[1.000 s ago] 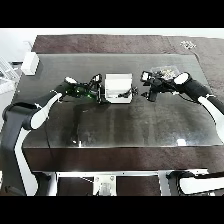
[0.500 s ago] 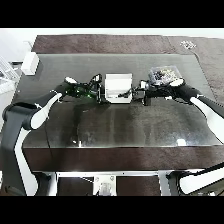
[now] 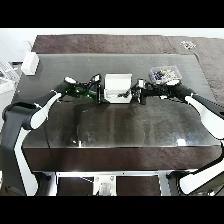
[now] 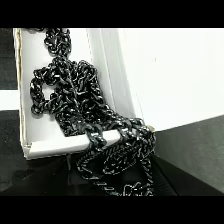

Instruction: Fold the box and place the chain.

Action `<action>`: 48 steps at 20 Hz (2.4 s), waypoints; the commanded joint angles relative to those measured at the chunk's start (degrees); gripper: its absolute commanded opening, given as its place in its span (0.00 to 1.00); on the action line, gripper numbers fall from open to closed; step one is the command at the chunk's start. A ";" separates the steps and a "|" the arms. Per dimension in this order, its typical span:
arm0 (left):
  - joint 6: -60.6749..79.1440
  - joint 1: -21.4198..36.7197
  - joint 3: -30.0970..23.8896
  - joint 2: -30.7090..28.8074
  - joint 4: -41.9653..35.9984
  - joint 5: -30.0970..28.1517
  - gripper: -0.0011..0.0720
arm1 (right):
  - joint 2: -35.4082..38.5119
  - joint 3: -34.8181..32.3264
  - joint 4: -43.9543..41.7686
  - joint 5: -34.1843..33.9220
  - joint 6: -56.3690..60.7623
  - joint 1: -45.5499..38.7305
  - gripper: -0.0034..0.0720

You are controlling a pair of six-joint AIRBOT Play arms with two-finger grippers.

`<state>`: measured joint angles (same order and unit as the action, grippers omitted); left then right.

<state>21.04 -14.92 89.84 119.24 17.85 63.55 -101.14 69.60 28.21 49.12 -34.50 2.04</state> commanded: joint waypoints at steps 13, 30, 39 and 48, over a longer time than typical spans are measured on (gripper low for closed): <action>0.00 -0.04 0.02 -0.02 -0.28 0.55 0.68 | -1.90 0.81 -0.15 -5.18 -0.04 0.39 0.28; 0.02 -0.04 0.02 -0.02 -0.28 0.52 0.68 | 10.58 1.33 -1.03 -7.13 23.74 0.15 0.05; 0.04 -0.04 0.02 -0.02 -0.28 0.48 0.68 | 26.27 -2.05 2.91 -7.02 35.89 1.49 0.05; 0.02 -0.04 0.02 -0.02 -0.28 0.37 0.68 | 35.32 1.81 2.91 -12.96 35.36 12.09 0.05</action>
<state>21.06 -15.00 89.84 119.24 17.56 63.99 -67.61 69.63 31.05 39.13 0.84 11.07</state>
